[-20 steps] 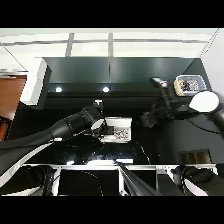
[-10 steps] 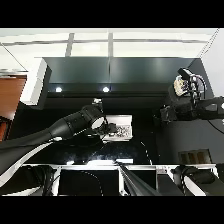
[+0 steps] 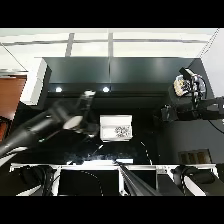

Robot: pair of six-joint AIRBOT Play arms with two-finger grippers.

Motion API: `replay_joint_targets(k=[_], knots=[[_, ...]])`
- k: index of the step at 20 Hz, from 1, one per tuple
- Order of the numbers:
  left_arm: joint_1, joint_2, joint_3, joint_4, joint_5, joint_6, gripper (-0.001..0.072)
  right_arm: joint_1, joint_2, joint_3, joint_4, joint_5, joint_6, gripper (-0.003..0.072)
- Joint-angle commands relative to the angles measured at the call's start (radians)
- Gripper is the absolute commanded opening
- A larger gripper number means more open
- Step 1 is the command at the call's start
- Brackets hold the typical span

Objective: Fold the box and place the chain.

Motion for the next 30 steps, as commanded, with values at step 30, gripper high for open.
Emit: replay_joint_targets(k=[30], knots=[[0.343, 0.019, -0.453, -1.035, 0.517, 2.142, 0.0719, 0.000, 0.001, 0.000, 0.002, -0.064, 0.001, 0.0335]])
